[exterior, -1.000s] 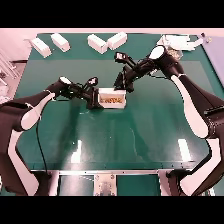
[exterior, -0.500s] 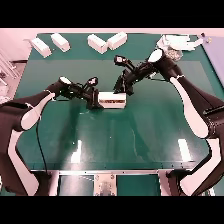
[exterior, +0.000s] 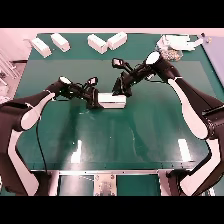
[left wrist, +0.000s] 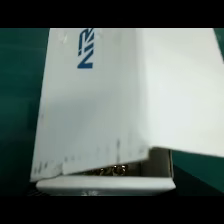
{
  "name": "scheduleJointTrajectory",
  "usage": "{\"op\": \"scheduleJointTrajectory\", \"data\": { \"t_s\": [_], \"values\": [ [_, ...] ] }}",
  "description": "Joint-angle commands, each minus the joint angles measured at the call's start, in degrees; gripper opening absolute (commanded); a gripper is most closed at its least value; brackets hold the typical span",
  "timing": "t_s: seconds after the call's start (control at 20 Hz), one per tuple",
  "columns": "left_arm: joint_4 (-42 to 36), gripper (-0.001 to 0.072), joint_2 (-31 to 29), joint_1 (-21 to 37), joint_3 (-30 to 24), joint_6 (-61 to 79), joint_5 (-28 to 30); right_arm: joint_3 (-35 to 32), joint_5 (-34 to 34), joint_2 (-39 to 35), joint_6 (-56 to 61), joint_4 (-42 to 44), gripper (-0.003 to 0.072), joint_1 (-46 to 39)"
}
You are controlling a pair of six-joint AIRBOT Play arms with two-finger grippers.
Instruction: Fold the box and place the chain.
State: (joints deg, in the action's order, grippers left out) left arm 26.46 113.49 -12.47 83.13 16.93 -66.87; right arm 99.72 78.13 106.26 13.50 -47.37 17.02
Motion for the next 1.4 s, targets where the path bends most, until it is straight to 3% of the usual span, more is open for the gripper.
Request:
{"op": "scheduleJointTrajectory", "data": {
  "t_s": [0.0, 0.5, 1.35],
  "values": [
    [0.0, 0.0568, 0.0, 0.0, 0.0, 0.0, 0.0, 0.0, -1.5, -0.5, 0.0, -0.1, 0.0261, 0.7],
    [0.0, 0.0568, 0.0, 0.0, 0.0, 0.0, 0.0, -0.2, 1.2, -0.6, 1.3, -3.3, 0.0276, -0.3],
    [0.0, 0.0568, 0.0, 0.0, 0.0, 0.0, 0.0, -0.7, -3.4, -1.8, 0.2, -3.0, 0.0259, 0.6]
  ]
}}
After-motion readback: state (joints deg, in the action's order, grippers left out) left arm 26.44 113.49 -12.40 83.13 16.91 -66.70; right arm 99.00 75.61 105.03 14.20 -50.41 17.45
